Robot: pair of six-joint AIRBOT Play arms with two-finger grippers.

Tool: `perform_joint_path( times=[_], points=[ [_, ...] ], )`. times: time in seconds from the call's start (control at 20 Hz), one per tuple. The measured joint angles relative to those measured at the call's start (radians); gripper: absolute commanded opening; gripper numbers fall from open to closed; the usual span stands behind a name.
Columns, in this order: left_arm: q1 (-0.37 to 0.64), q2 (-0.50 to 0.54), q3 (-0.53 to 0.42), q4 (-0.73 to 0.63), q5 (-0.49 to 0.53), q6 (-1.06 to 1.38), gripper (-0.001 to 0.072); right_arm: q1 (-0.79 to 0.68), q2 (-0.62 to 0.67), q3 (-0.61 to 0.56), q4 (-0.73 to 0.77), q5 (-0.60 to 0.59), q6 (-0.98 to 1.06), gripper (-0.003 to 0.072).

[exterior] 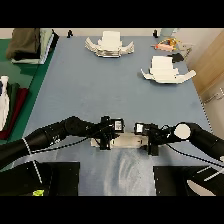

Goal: Fold the box.

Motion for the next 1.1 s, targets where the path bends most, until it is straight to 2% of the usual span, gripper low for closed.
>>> perform_joint_path(
  times=[0.05,0.25,1.0,1.05,1.1],
  points=[
    [0.000,0.000,0.000,0.000,0.000,0.000,0.0016,0.000,0.002,0.000,-0.004,-0.002,0.004,0.0609],
    [0.000,0.000,0.000,0.000,0.000,0.000,0.0016,-0.001,0.024,-0.001,-0.014,-0.002,0.027,0.0586],
    [0.000,0.000,0.000,0.000,0.000,0.000,0.0016,0.001,0.026,-0.003,0.042,-0.010,0.017,0.0588],
    [0.000,0.000,0.000,0.000,0.000,0.000,0.0016,0.001,0.026,-0.007,0.043,-0.010,0.012,0.0574],
    [0.000,0.000,0.000,0.000,0.000,0.000,0.0016,0.001,0.026,-0.012,0.043,-0.014,0.005,0.0500]
  ],
)
